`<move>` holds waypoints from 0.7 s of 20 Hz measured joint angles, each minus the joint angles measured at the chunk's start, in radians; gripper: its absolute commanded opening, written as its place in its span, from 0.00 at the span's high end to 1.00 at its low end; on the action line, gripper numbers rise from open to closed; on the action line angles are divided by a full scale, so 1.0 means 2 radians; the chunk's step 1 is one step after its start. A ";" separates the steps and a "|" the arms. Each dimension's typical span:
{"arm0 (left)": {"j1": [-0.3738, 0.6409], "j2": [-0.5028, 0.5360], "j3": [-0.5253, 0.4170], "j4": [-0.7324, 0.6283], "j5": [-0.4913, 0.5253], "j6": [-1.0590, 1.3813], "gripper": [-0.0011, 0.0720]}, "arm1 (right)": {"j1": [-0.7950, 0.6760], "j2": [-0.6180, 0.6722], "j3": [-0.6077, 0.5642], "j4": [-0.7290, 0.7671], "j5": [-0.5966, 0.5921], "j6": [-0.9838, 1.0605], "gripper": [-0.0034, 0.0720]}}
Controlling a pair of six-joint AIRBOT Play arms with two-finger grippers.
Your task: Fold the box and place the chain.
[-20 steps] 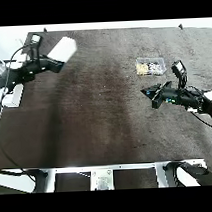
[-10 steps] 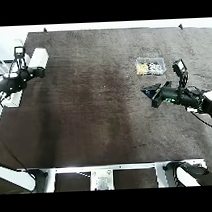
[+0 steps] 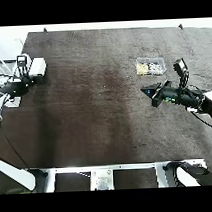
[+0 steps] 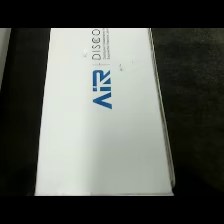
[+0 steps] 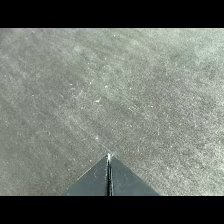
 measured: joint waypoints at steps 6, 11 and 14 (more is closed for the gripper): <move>0.001 -0.009 0.000 0.000 0.002 0.002 0.14 | 0.000 0.000 0.000 0.002 0.000 0.000 0.84; 0.001 -0.002 -0.001 0.001 -0.010 -0.016 0.00 | 0.000 0.000 0.000 0.002 0.005 0.007 0.52; 0.001 0.012 -0.002 0.001 0.006 -0.022 0.00 | 0.000 0.000 0.000 0.001 0.006 0.012 0.26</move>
